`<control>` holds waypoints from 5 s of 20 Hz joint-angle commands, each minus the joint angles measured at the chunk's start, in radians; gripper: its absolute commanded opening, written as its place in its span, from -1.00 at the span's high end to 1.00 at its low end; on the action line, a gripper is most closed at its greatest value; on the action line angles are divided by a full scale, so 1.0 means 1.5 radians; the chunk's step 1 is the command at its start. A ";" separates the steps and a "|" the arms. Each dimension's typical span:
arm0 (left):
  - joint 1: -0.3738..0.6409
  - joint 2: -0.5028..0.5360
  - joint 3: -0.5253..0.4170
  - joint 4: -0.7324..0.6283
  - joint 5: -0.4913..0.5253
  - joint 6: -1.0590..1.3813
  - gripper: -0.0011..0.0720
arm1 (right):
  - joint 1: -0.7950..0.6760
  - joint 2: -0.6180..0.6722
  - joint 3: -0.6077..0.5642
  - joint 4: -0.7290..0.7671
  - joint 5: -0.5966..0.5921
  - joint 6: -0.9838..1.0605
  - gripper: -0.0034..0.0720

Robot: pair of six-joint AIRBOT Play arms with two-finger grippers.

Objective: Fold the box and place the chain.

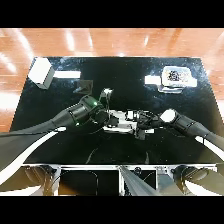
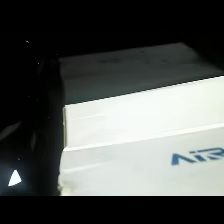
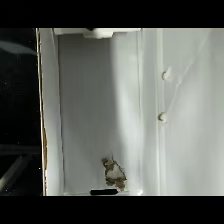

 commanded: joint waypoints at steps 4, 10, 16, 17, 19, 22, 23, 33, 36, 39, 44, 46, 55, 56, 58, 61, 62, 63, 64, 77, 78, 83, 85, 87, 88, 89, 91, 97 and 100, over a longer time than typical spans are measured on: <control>-0.016 -0.021 0.028 0.035 0.035 -0.026 0.01 | 0.001 0.000 0.000 0.000 0.000 -0.001 -0.08; -0.016 -0.025 0.028 0.045 0.029 -0.046 0.01 | 0.001 0.000 0.000 0.000 0.000 -0.001 -0.08; -0.023 -0.042 0.028 0.039 0.026 -0.048 0.64 | 0.001 0.000 0.000 0.000 0.000 -0.001 -0.08; -0.025 -0.042 0.029 0.039 0.020 -0.047 0.81 | 0.001 0.000 0.000 0.000 0.000 -0.001 -0.08; -0.030 -0.042 0.029 0.039 0.006 -0.047 0.92 | 0.001 0.000 0.000 0.000 0.000 -0.001 -0.08; -0.030 -0.042 0.029 0.034 -0.002 -0.047 0.92 | 0.001 0.000 0.000 0.000 0.001 -0.001 -0.08; -0.030 -0.042 0.029 0.032 -0.002 -0.047 0.92 | 0.001 0.000 0.000 0.000 0.000 -0.001 -0.08; -0.028 -0.042 0.048 0.025 0.050 -0.048 -0.35 | 0.001 0.000 0.000 0.001 0.001 -0.001 -0.08; -0.028 -0.042 0.048 0.039 0.052 -0.048 -0.34 | 0.001 0.000 0.000 0.001 0.001 -0.001 -0.08; -0.022 -0.042 0.048 0.043 0.049 -0.061 -0.34 | 0.001 0.000 0.000 0.001 0.001 -0.001 -0.08; -0.012 -0.056 0.048 0.042 0.044 -0.061 -0.15 | 0.001 0.000 0.000 0.001 0.001 -0.001 -0.08; -0.013 -0.062 0.048 0.042 0.045 -0.061 -0.15 | 0.001 0.000 0.000 0.001 0.001 -0.001 -0.08; -0.013 -0.066 0.048 0.042 0.043 -0.061 0.04 | 0.001 0.000 0.000 0.001 0.001 -0.001 -0.08; -0.013 -0.066 0.048 0.042 0.040 -0.061 0.04 | 0.001 0.000 0.000 0.001 0.001 -0.001 -0.08; -0.013 -0.066 0.048 0.042 0.030 -0.061 0.14 | 0.001 0.000 0.000 0.001 0.001 -0.001 -0.08; -0.013 -0.066 0.048 0.042 0.028 -0.060 0.76 | 0.001 0.000 0.000 0.001 0.001 -0.001 -0.08; -0.013 -0.066 0.048 0.042 0.028 -0.060 0.92 | 0.001 0.000 0.000 0.001 0.001 -0.001 -0.08; -0.013 -0.066 0.048 0.041 0.028 -0.060 0.91 | 0.001 0.000 0.000 0.001 0.001 -0.001 -0.08; -0.013 -0.066 0.048 0.039 0.028 -0.060 0.91 | 0.001 0.000 0.000 0.001 0.001 -0.001 -0.08; -0.012 -0.054 0.049 0.027 0.063 -0.061 -0.37 | 0.000 0.000 0.000 0.001 0.001 -0.001 -0.08; -0.012 -0.053 0.049 0.035 0.072 -0.061 -0.37 | 0.001 0.000 0.000 0.001 0.001 0.000 -0.08; -0.012 -0.052 0.049 0.053 0.087 -0.067 -0.37 | 0.001 0.000 0.000 0.001 0.001 -0.001 -0.08; -0.012 -0.052 0.049 0.064 0.087 -0.078 -0.31 | 0.001 0.000 0.000 0.001 0.001 -0.001 -0.08; -0.012 -0.052 0.049 0.065 0.084 -0.078 -0.22 | 0.001 0.000 0.000 0.001 0.001 -0.001 -0.08; -0.012 -0.052 0.049 0.065 0.081 -0.080 -0.22 | 0.001 0.000 0.000 0.001 0.001 -0.001 -0.08; -0.012 -0.053 0.049 0.065 0.077 -0.085 -0.21 | 0.001 0.000 0.000 0.001 0.001 -0.001 -0.08; -0.009 -0.053 0.049 0.068 0.064 -0.094 -0.20 | 0.001 0.000 0.000 0.001 0.001 -0.001 -0.08; -0.008 -0.054 0.049 0.067 0.026 -0.099 -0.20 | 0.001 0.000 0.000 0.001 0.001 -0.001 -0.08; -0.008 -0.054 0.049 0.067 0.007 -0.099 0.19 | 0.001 0.000 0.000 0.001 0.001 -0.001 -0.08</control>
